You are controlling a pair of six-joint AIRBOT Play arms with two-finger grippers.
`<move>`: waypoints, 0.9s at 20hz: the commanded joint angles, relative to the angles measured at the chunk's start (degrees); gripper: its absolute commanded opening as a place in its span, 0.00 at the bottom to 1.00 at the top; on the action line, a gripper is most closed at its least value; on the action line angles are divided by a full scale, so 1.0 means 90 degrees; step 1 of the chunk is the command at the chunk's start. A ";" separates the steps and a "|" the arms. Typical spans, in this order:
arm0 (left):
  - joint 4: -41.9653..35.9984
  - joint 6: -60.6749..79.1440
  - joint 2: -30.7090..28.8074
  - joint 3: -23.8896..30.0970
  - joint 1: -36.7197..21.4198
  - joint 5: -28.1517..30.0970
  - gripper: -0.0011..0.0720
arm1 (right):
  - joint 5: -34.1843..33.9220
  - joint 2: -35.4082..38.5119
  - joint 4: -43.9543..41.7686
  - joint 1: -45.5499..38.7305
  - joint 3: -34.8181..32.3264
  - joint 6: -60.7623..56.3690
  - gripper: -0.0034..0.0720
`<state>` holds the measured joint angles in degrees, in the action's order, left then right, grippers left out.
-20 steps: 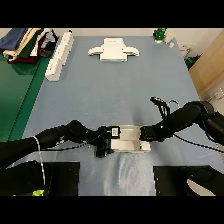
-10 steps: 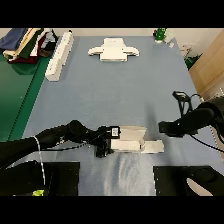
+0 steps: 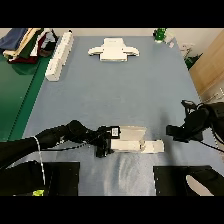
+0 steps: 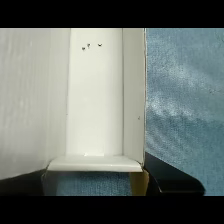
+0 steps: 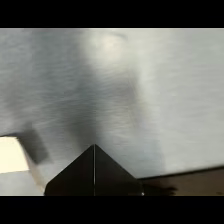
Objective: Fold the box.
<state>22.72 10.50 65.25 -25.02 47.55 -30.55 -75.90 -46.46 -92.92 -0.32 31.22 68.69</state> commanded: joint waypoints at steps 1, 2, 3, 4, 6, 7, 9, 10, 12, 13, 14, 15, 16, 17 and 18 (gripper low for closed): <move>0.0000 0.0000 0.0000 -0.0005 -0.0002 0.0002 0.73 | 0.0855 -0.0112 -0.1683 -0.0078 -0.0658 0.0721 0.05; 0.0000 0.0000 0.0000 -0.0005 -0.0002 0.0000 0.73 | 0.0952 -0.0109 -0.1872 -0.0068 -0.0792 0.0865 0.05; 0.0000 0.0000 0.0000 -0.0005 -0.0002 0.0002 0.73 | 0.0957 -0.0109 -0.1892 -0.0068 -0.0879 0.0925 0.05; 0.0000 0.0000 0.0000 -0.0005 -0.0002 0.0002 0.73 | 0.0947 -0.0109 -0.1887 -0.0068 -0.0954 0.0971 0.05; 0.0000 0.0000 0.0000 -0.0005 -0.0002 0.0002 0.73 | 0.0952 -0.0109 -0.1916 -0.0068 -0.1052 0.1052 0.05; 0.0000 0.0000 0.0000 -0.0005 -0.0002 0.0002 0.73 | 0.0959 -0.0109 -0.1987 -0.0068 -0.1088 0.1095 0.05; 0.0000 0.0000 0.0000 -0.0005 -0.0002 0.0000 0.73 | 0.0962 -0.0109 -0.2251 -0.0068 -0.1129 0.1285 0.05; 0.0000 0.0000 0.0000 -0.0005 -0.0002 0.0002 0.73 | 0.0962 -0.0109 -0.2419 -0.0068 -0.1129 0.1389 0.05; -0.0002 0.0000 0.0000 -0.0005 -0.0002 0.0002 0.73 | 0.0935 -0.0109 -0.2973 -0.0068 -0.1117 0.1722 0.05; 0.0000 0.0000 0.0000 -0.0005 -0.0002 0.0002 0.73 | 0.0925 -0.0107 -0.3218 -0.0068 -0.1100 0.1855 0.05; 0.0000 0.0000 0.0000 -0.0005 -0.0002 0.0002 0.73 | 0.0899 -0.0107 -0.3383 -0.0068 -0.1066 0.1940 0.05; 0.0000 0.0000 0.0000 -0.0005 -0.0002 0.0002 0.73 | 0.0865 -0.0107 -0.3417 -0.0068 -0.1005 0.1979 0.05; 0.0000 0.0000 0.0000 -0.0005 -0.0002 0.0002 0.73 | 0.0835 -0.0107 -0.3412 -0.0068 -0.0911 0.1987 0.05; 0.0000 0.0000 0.0000 -0.0005 -0.0002 0.0002 0.73 | 0.0787 -0.0104 -0.3417 -0.0068 -0.0789 0.1987 0.05; 0.0000 0.0000 0.0000 -0.0005 -0.0002 0.0002 0.73 | 0.0707 -0.0104 -0.3419 -0.0068 -0.0661 0.1989 0.05</move>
<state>22.72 10.50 65.25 -25.02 47.57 -30.55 -68.25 -47.42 -121.36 -0.91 23.29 85.23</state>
